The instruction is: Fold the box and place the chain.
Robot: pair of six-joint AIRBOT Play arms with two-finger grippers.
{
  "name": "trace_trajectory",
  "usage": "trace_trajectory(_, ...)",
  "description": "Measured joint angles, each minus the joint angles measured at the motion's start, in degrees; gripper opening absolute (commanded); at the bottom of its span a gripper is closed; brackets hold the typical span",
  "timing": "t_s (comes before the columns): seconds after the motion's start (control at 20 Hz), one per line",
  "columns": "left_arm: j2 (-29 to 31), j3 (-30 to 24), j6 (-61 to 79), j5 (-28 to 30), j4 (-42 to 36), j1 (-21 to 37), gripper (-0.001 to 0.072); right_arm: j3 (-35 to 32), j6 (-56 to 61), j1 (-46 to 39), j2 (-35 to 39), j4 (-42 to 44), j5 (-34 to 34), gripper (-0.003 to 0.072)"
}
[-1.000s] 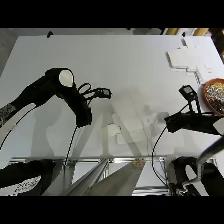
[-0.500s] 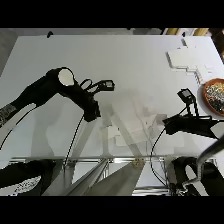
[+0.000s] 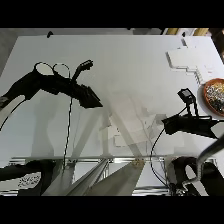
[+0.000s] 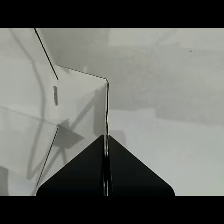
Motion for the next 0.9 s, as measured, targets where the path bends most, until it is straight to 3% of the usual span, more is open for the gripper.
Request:
trace_trajectory(0.35,-9.99,-0.85,5.16,2.82,-9.20,-6.51,0.0531,0.00,0.02,0.00,0.00,0.17,0.24,0.0018)
trace_trajectory(0.75,-12.81,-0.92,7.87,6.69,-10.80,-11.28,0.0522,0.00,0.02,0.00,0.00,0.17,1.44,0.0018)
trace_trajectory(0.9,-13.25,-0.92,9.51,6.36,-10.95,-12.87,0.0392,0.00,0.02,0.00,0.00,0.17,1.46,0.0018)
